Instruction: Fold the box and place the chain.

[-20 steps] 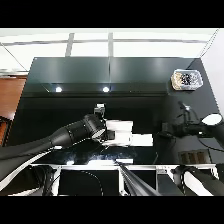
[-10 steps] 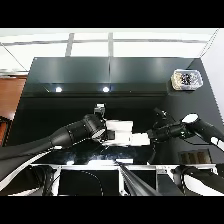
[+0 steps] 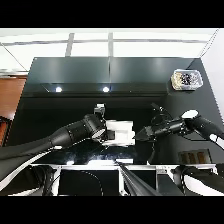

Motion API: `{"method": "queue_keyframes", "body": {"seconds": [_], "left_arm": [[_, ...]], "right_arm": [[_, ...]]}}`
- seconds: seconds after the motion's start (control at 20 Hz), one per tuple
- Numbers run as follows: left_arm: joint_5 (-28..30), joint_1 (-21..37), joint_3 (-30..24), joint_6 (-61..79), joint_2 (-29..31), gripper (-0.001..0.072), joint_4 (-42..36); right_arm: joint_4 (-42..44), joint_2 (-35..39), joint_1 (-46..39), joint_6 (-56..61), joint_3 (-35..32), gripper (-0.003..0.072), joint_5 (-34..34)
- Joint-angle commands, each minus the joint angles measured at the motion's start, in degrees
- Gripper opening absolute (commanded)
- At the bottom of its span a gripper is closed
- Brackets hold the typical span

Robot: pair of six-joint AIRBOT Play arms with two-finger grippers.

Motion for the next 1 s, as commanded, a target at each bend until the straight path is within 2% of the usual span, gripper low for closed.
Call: {"method": "queue_keyframes", "body": {"seconds": [0.0,0.2,0.25,0.45,0.65,0.7,0.75,0.85,0.95], "left_arm": [[-0.11,0.0,0.0,0.0,-0.04,0.0029,0.0],[-0.26,0.0,0.0,0.0,-0.04,0.0029,0.0],[-0.26,0.0,0.0,0.0,-0.04,0.0029,0.0],[-0.52,0.11,0.02,0.0,-0.04,0.0029,-0.02],[-0.57,0.11,0.02,0.0,-0.04,0.0029,0.0],[-0.7,0.11,0.02,0.0,-0.04,0.0029,-0.02],[-0.83,0.11,0.02,0.0,-0.04,0.0029,-0.02],[-0.96,0.11,0.02,0.02,-0.02,0.0029,-0.02],[-0.96,0.11,0.02,0.02,-0.02,0.0029,-0.02]], "right_arm": [[0.81,0.02,3.39,0.96,0.96,0.0594,-2.23],[-0.96,0.02,13.22,11.04,4.57,0.059,-12.0],[-3.69,0.02,16.04,15.63,6.01,0.0543,-14.53],[-21.75,0.02,26.01,37.99,11.61,0.0543,-20.79],[-38.21,0.02,34.12,59.56,16.39,0.0542,-21.51],[-42.18,0.02,36.04,64.5,17.57,0.0529,-20.83],[-45.62,0.02,37.88,68.37,18.45,0.0463,-20.22],[-52.09,0.02,41.24,77.26,19.43,0.0432,-19.39],[-54.93,-0.04,43.23,82.55,19.45,0.0432,-18.14]]}}
